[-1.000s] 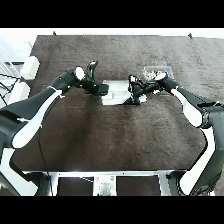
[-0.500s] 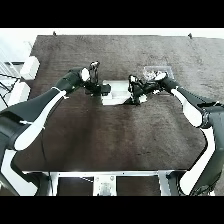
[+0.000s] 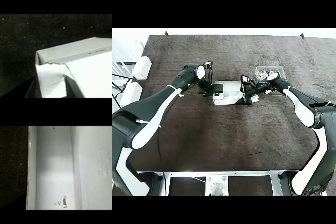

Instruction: Fold the box and place the chain.

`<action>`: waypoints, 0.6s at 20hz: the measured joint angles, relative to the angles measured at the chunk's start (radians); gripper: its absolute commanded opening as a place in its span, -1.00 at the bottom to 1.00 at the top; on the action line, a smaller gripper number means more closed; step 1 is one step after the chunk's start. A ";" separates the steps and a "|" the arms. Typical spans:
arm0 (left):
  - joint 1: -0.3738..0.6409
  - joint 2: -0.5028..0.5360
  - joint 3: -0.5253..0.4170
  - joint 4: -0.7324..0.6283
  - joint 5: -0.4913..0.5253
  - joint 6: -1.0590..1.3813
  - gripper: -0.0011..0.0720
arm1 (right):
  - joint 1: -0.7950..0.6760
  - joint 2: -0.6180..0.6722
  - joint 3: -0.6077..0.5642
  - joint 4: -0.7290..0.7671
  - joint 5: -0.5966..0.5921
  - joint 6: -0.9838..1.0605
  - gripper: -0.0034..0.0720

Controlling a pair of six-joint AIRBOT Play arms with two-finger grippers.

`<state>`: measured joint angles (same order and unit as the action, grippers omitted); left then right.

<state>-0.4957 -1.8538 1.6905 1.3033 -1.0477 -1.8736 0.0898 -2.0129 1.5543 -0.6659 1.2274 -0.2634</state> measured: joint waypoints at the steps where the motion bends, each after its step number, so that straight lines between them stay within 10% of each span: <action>1: -0.003 0.000 0.002 0.002 0.000 -0.004 0.19 | 0.000 0.000 0.000 0.000 0.000 0.000 0.40; 12: -0.008 -0.002 0.031 -0.020 -0.022 -0.032 0.16 | 0.000 0.000 0.000 0.000 0.000 0.001 0.40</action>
<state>-0.5041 -1.8561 1.7218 1.2831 -1.0698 -1.9057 0.0898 -2.0129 1.5543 -0.6655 1.2278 -0.2626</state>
